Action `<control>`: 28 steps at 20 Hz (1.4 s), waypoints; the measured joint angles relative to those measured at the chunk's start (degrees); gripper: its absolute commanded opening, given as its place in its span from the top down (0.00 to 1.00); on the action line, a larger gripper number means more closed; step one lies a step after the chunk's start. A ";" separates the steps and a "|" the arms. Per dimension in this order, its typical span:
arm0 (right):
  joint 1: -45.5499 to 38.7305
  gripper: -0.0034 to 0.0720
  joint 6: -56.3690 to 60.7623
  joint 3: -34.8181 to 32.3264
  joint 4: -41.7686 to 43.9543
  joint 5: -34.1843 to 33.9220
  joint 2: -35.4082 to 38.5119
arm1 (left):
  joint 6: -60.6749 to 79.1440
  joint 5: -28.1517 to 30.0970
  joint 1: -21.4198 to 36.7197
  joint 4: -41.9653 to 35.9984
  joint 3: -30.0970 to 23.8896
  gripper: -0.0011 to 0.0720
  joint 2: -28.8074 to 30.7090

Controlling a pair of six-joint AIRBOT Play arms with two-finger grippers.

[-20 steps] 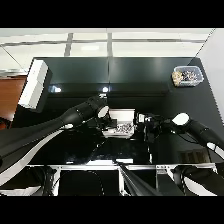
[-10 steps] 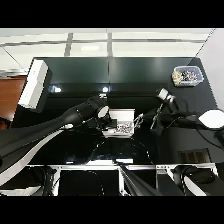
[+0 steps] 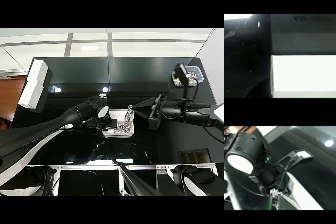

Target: Fold the box and place the chain.

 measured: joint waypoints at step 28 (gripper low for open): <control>-14.60 0.48 4.20 1.14 -19.37 7.80 -3.69 | 12.15 -9.14 11.26 6.47 -10.86 0.05 24.24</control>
